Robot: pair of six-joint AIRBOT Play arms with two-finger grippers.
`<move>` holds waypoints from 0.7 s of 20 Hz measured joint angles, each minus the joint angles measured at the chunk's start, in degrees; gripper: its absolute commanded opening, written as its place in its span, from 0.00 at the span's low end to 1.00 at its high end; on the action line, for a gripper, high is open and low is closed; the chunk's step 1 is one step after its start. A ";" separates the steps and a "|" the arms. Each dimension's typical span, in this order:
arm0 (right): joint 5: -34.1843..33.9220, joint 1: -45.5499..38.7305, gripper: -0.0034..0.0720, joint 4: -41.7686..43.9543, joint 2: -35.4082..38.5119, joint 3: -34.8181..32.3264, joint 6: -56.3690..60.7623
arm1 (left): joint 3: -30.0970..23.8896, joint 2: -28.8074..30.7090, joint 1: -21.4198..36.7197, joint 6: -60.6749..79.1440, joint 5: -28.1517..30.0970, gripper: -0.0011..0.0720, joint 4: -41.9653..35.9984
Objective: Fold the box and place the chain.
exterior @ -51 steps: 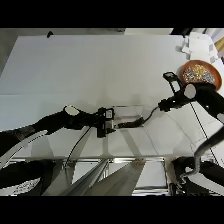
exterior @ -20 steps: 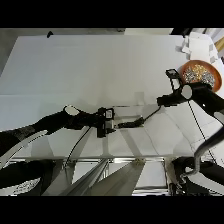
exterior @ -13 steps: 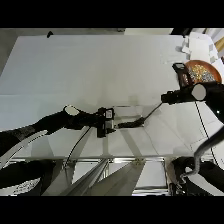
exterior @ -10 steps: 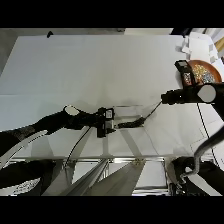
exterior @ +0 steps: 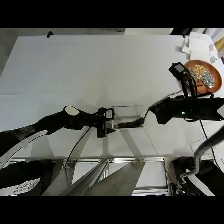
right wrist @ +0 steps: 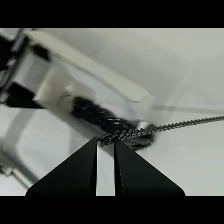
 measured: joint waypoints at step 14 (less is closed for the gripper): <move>-4.70 9.31 0.06 17.70 1.25 0.00 -9.03 | 0.00 0.00 0.00 0.02 0.00 0.44 0.00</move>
